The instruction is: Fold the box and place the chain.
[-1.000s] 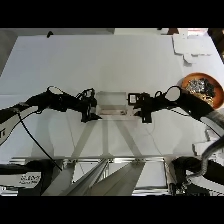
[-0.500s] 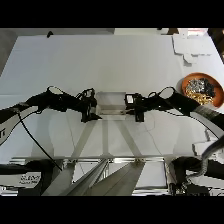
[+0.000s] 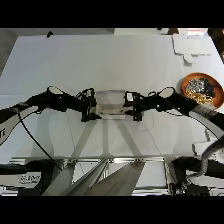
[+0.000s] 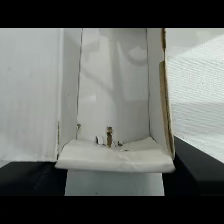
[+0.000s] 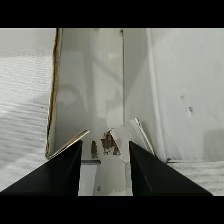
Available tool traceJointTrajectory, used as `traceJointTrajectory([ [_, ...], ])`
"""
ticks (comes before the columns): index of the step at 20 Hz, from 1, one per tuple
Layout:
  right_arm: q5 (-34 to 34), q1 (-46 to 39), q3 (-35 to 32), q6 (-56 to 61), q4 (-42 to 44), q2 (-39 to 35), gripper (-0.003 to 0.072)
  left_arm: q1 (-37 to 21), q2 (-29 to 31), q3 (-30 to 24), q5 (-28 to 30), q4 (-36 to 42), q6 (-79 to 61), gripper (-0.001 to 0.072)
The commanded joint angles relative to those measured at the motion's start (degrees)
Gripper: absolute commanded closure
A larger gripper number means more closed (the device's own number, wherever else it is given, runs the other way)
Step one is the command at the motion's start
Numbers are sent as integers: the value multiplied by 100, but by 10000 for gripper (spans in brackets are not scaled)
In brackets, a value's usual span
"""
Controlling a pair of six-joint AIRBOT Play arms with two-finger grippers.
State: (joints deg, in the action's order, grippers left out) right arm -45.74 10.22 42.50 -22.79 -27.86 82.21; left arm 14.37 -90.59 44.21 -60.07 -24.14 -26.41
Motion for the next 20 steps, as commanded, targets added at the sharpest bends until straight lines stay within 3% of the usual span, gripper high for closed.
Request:
traceJointTrajectory([
  [1, 37, 7, 2, 4, 74, 17, 348, 2, -2, -2, -13, -9, -13, 315],
  [2, 74, 0, 2, 4, 46, 13, 428, 2, -2, -2, -13, -9, -13, 315],
  [3, 105, 0, 4, 33, -107, -15, 603, 2, -2, -2, -13, -9, -13, 315],
  [4, 138, 0, 2, 85, -369, -79, 670, 2, -2, -4, -13, -9, -13, 315],
  [9, 210, -98, 2, 2057, -2059, -1209, 670, 2, -2, -2, -13, -9, -13, 315],
  [13, 96, -957, 2, 4642, -2599, -2361, 670, 2, -2, -2, -13, -9, -13, 315],
  [17, -1014, -2218, -15, 6896, -2844, -2483, 673, 2, -2, -2, -13, -9, -13, 315],
  [20, -1464, -2461, -133, 7366, -2839, -2330, 674, 2, -2, -2, -13, -9, -13, 315],
])
